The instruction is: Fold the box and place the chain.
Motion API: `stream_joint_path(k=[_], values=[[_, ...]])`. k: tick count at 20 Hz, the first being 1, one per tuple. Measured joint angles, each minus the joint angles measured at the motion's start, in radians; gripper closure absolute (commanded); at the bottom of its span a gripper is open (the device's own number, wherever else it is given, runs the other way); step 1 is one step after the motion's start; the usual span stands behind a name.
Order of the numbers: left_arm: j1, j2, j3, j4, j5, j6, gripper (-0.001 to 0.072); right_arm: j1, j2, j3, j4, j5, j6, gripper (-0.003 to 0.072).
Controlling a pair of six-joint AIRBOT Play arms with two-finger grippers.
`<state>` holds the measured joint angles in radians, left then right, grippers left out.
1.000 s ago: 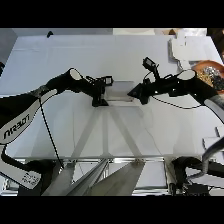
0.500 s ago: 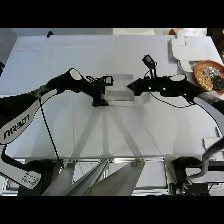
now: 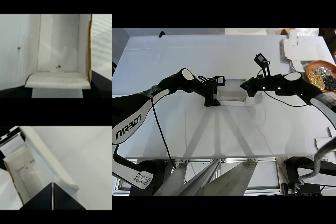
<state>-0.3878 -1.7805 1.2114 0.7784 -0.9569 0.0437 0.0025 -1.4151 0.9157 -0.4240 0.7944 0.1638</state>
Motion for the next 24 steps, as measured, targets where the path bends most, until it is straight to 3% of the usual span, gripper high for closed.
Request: stream_joint_path(k=[3, 4, 11, 14, 20, 24], values=[[0.000, 0.000, 0.000, 0.000, 0.000, 0.000, 0.0496, -0.024, 0.092, 0.000, -0.137, 0.003, 0.073, 0.0396], [0.000, 0.000, 0.000, 0.000, 0.000, 0.000, 0.0496, -0.034, 0.120, 0.000, -0.171, 0.005, 0.089, 0.0367], [0.000, 0.000, 0.000, 0.000, 0.000, 0.000, 0.0496, -0.048, 0.211, 0.000, -0.436, 0.025, 0.127, 0.0358], [0.000, 0.000, 0.000, 0.000, 0.000, 0.000, 0.0496, -0.035, 0.199, 0.000, -0.514, 0.033, 0.027, 0.0343], [0.000, 0.000, 0.000, 0.000, 0.000, 0.000, 0.0496, -0.027, 0.080, 0.000, -0.469, 0.143, -0.284, 0.0365], [0.000, 0.000, 0.000, 0.000, 0.000, 0.000, 0.0496, -0.003, 0.018, 0.000, -0.425, 0.156, -0.370, 0.0371]])
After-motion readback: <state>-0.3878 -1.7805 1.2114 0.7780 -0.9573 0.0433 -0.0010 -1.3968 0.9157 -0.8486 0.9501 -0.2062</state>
